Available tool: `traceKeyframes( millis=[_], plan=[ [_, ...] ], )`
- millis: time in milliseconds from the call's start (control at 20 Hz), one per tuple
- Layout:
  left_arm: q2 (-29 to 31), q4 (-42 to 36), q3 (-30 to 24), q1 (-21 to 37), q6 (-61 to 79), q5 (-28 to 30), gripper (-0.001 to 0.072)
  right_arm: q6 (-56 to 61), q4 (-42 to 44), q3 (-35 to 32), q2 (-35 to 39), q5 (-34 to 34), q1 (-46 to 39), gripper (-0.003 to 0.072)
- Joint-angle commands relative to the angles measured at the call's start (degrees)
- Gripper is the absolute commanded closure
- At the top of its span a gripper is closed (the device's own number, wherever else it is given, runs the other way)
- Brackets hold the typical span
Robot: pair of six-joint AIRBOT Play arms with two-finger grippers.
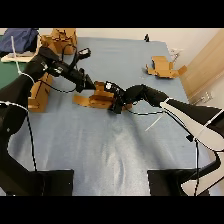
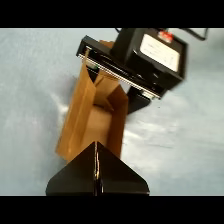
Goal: Fold the box.
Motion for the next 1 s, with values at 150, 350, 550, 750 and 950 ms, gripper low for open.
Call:
traceKeyframes(
  millis=[150, 350, 550, 750, 950],
  plan=[
    [-0.42, 2.99, 0.02, -5.64, 0.09, 19.82, 0.0690, -0.02, 0.00, 0.02, 0.02, 0.00, 0.09, 0.0169],
    [-2.60, 3.06, 0.04, -5.86, -0.28, 21.90, 0.0689, 0.00, 0.00, 0.02, 0.02, -0.02, 0.15, 0.0169],
    [-5.27, 5.44, 0.02, -5.86, -2.93, 21.84, 0.0688, -0.02, 0.00, 0.02, 0.02, -0.02, 0.15, 0.0169],
    [-5.64, 6.69, 0.02, -5.86, -3.13, 21.70, 0.0689, -0.02, 0.00, 0.02, 0.02, -0.02, 0.15, 0.0169],
    [-5.66, 7.76, 0.02, -5.86, -3.13, 21.03, 0.0689, -0.02, 0.00, 0.02, 0.02, -0.02, 0.15, 0.0169]
  ],
)
